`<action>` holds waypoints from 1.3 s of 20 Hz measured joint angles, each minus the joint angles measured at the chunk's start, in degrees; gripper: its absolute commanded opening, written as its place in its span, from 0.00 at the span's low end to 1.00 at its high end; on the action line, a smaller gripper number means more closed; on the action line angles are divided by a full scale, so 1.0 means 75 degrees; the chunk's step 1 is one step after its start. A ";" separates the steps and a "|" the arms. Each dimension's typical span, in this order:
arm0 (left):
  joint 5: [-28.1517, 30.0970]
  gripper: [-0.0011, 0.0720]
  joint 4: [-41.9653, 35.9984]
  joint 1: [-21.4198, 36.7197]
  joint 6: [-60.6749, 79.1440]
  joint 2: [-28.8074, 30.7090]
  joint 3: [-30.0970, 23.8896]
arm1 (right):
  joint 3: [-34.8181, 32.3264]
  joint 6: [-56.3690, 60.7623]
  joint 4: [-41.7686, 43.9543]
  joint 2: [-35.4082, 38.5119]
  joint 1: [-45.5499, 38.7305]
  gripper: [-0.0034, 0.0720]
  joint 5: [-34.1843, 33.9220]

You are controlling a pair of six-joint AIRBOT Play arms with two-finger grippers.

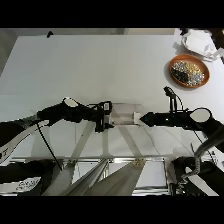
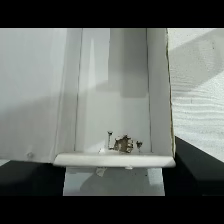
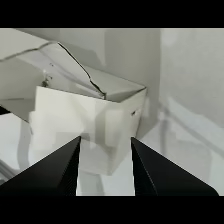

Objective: Fold the box and place the chain.

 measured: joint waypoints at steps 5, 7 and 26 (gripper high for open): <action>-0.0003 0.46 0.0003 0.0000 -0.0003 0.0000 0.0000 | 0.0017 -0.0131 0.0070 -0.0050 0.0286 0.68 -0.0154; -0.0003 0.46 0.0000 0.0000 -0.0003 0.0000 0.0000 | 0.0041 -0.0050 -0.0082 -0.0131 0.0525 0.68 -0.0329; 0.0000 0.46 0.0000 0.0000 -0.0006 0.0000 0.0003 | 0.1926 0.4453 -0.3876 -0.1679 0.2643 0.62 -0.0195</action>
